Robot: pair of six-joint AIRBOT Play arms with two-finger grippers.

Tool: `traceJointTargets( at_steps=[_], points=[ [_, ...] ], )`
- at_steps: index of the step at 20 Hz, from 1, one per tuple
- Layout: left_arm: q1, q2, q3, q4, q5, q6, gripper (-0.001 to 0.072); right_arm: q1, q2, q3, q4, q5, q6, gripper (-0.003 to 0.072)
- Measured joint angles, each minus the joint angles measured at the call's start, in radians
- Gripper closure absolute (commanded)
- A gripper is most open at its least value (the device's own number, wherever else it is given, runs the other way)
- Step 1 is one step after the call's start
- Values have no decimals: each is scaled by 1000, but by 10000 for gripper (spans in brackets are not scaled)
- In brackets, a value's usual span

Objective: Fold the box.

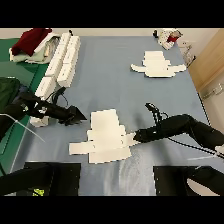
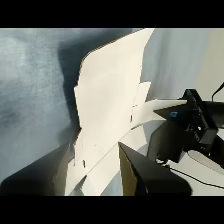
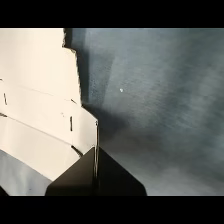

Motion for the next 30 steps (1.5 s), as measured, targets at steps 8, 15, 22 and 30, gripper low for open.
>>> traceJointTargets(
  at_steps=[8,15,22,30],
  points=[
    [-135,-267,83,-64,49,59,229,23,8,-7,-5,16,28,681],
    [-154,-314,100,-95,18,150,387,25,8,-8,-10,19,31,681],
    [-168,-317,119,-127,-121,285,391,25,8,-7,-13,19,31,682],
    [-205,-317,145,-129,-146,385,542,25,8,-7,-13,19,40,681]
  ],
)
